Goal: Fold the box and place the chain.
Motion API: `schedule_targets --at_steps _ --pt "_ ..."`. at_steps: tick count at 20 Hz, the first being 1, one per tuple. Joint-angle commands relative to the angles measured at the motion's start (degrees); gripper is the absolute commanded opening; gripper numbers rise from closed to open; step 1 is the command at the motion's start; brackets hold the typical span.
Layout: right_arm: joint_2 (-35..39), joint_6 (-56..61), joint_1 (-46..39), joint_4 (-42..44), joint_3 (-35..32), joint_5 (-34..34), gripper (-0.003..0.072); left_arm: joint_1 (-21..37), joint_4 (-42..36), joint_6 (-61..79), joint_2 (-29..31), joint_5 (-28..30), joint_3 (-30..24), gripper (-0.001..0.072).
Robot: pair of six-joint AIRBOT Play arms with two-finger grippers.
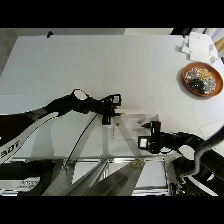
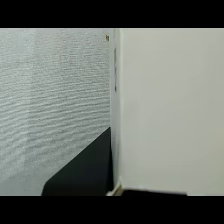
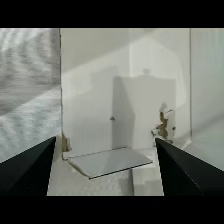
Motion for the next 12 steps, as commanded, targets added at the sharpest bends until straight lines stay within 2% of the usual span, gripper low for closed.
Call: schedule_targets --at_steps 1,5,10,12 --pt "-0.42 0.04 0.72 -1.09 -0.70 -5.64 0.0702 -0.04 0.00 0.00 -0.02 0.02 -0.02 0.0011" --pt "-0.42 0.04 -0.57 -0.52 0.37 -6.73 0.0701 -0.04 0.00 0.00 -0.02 0.02 -0.02 0.0011" --pt "-0.42 -0.42 -9.55 -0.35 5.35 -0.44 0.0676 -0.04 0.00 0.00 -0.02 0.02 -0.02 0.0011" --pt "-0.44 -1.92 -11.85 2.14 6.60 1.64 0.0667 -0.04 0.02 0.00 -0.02 0.02 -0.02 0.0011"
